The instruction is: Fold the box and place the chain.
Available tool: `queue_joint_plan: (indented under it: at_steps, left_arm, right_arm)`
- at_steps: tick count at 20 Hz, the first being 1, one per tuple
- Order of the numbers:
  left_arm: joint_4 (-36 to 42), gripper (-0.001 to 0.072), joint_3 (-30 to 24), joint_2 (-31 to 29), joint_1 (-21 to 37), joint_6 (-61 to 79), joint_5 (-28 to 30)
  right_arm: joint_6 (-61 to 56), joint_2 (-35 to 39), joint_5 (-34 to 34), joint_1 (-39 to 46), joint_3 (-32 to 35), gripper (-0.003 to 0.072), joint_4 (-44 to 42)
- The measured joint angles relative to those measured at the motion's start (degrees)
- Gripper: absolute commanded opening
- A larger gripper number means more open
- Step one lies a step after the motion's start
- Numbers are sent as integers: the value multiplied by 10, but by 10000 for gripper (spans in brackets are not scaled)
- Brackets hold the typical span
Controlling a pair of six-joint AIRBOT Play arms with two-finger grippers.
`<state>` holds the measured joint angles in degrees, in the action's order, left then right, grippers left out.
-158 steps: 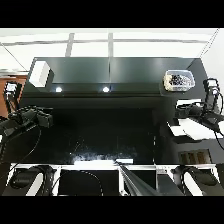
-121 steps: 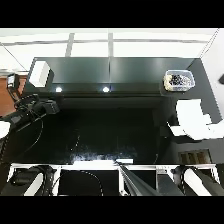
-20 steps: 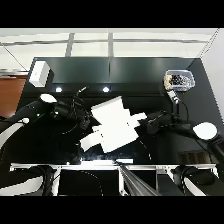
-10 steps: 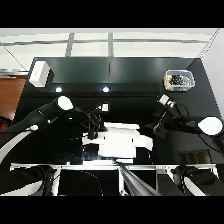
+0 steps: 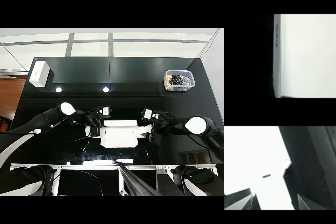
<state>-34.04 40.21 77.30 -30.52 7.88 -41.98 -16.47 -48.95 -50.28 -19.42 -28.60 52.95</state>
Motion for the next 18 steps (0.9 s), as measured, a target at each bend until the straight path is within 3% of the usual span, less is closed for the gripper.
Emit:
queue_joint_plan:
  at_steps: [8,18]
  left_arm:
    - [2,26,-2,2,0,6,10]
    - [0,26,-2,2,0,7,13]
  right_arm:
    - [54,-30,-28,-12,29,637,-11]
    - [84,-44,95,-100,54,637,-59]
